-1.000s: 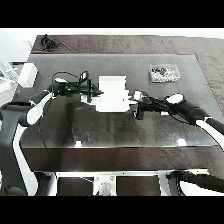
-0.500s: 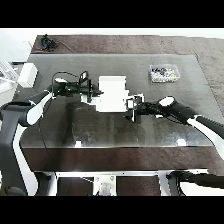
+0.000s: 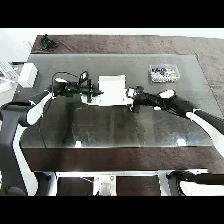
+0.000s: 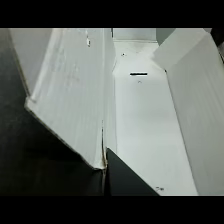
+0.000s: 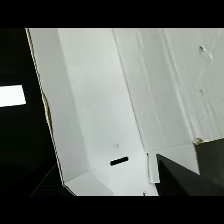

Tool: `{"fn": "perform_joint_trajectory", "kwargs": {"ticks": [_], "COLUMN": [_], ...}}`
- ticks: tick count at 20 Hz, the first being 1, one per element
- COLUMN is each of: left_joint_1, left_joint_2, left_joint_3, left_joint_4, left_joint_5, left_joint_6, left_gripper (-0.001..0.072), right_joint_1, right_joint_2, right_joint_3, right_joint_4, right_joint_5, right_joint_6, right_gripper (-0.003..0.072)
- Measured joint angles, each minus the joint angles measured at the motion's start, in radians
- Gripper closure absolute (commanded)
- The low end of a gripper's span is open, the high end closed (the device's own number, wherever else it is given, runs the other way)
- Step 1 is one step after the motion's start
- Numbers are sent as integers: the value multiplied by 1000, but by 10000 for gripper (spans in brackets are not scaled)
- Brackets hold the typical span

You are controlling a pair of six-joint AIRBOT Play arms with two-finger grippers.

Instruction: Fold the box and place the chain.

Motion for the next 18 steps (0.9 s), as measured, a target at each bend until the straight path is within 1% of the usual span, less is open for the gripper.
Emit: {"fn": "perform_joint_trajectory", "kwargs": {"ticks": [4, 11, 16, 18], "left_joint_1": [0, 0, 0, 0], "left_joint_2": [0, 0, 0, 0], "left_joint_3": [0, 0, 0, 0], "left_joint_4": [0, 0, 0, 0], "left_joint_5": [0, 0, 0, 0], "left_joint_6": [0, 0, 0, 0], "left_gripper": [688, 688, 688, 687], "right_joint_1": [-35, -100, -127, -133], "right_joint_2": [-24, -137, -234, -260], "right_joint_3": [53, 192, 320, 361], "right_joint_4": [12, 7, -80, -106], "right_joint_5": [42, 198, 326, 355], "right_joint_6": [-1, 6, 76, 94], "right_gripper": [4, 4, 4, 4]}}
